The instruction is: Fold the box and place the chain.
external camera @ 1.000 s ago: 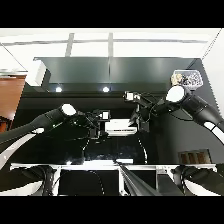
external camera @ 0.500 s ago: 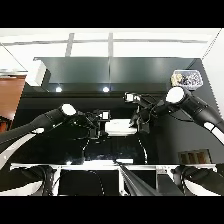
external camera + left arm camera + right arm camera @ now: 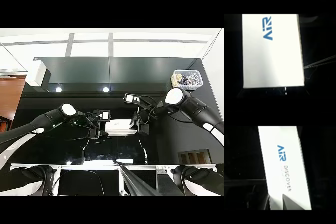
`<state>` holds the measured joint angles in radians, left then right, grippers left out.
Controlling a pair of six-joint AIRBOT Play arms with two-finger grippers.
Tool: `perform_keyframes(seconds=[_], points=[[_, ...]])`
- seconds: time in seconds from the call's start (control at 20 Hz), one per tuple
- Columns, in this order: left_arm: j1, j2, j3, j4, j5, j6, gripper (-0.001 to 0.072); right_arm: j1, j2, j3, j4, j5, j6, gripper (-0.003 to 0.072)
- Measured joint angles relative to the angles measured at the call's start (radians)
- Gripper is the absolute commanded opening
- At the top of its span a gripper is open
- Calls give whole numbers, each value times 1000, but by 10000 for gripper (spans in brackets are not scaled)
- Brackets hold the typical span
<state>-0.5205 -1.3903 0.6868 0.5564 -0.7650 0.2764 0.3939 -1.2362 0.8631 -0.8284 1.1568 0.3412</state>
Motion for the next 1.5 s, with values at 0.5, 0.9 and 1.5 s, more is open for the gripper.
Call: perform_keyframes(seconds=[0.5, 0.9, 1.5], points=[[0, 0, 0, 0, 0, 0, 399, -99, 21, 27, 45, 183, 296, 3], [0, 0, 0, 0, 0, 0, 399, -151, 12, -157, 383, 113, 486, 4], [0, 0, 0, 0, 2, 0, 399, -22, -23, -203, 316, -197, 662, 10]])
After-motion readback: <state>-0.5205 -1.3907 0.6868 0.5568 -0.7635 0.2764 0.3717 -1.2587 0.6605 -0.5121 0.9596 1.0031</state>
